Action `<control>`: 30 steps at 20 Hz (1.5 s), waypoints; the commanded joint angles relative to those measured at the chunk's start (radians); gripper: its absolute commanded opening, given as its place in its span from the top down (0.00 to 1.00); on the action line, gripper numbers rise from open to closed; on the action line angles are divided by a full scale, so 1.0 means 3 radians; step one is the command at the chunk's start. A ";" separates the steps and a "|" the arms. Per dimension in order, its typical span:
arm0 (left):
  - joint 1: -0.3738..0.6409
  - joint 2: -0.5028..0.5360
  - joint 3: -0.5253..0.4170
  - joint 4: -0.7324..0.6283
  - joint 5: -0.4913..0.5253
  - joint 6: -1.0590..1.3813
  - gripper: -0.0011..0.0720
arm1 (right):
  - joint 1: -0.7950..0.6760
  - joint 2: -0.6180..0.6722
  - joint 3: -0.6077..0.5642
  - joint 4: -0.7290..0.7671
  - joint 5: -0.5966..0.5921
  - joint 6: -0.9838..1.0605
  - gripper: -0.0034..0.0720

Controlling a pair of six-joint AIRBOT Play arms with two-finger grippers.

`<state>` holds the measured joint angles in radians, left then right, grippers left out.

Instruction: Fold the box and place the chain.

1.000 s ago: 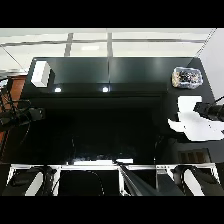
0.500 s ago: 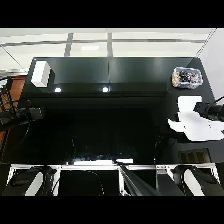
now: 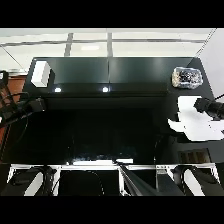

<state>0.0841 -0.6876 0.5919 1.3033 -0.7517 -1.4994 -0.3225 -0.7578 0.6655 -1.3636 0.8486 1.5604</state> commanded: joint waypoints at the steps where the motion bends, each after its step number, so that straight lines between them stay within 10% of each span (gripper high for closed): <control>1: -0.0148 -0.0328 0.0032 -0.0148 0.0238 0.0039 0.01 | -0.0004 -0.0148 -0.0009 -0.0004 -0.0286 -0.0081 0.01; 6: -0.0392 -0.0662 0.0100 -0.0075 0.0085 0.0169 0.01 | -0.0914 -0.0988 0.0721 -0.1353 -0.0259 0.0483 0.02; 9: -0.0392 -0.0671 0.0100 -0.0080 -0.0019 0.0186 0.01 | -0.1896 -0.1736 0.1502 -0.0825 0.0234 0.0425 0.02; 13: -0.0392 -0.0673 0.0100 -0.0029 -0.0148 0.0184 0.01 | -0.2768 -0.2637 0.2246 0.0909 0.1007 -0.1305 0.02; 17: -0.0392 -0.0675 0.0100 -0.0022 -0.0144 0.0174 0.01 | -0.2748 -0.3342 0.2722 0.0865 0.1942 -0.2027 0.05; 19: -0.0392 -0.0675 0.0100 -0.0041 -0.0144 0.0172 0.01 | -0.2669 -0.3433 0.2722 0.1157 0.1968 -0.2342 0.33; 30: -0.0392 -0.0675 0.0100 -0.0184 -0.0140 0.0174 0.01 | -0.2453 -0.3454 0.2719 0.0604 0.2201 -0.2271 0.33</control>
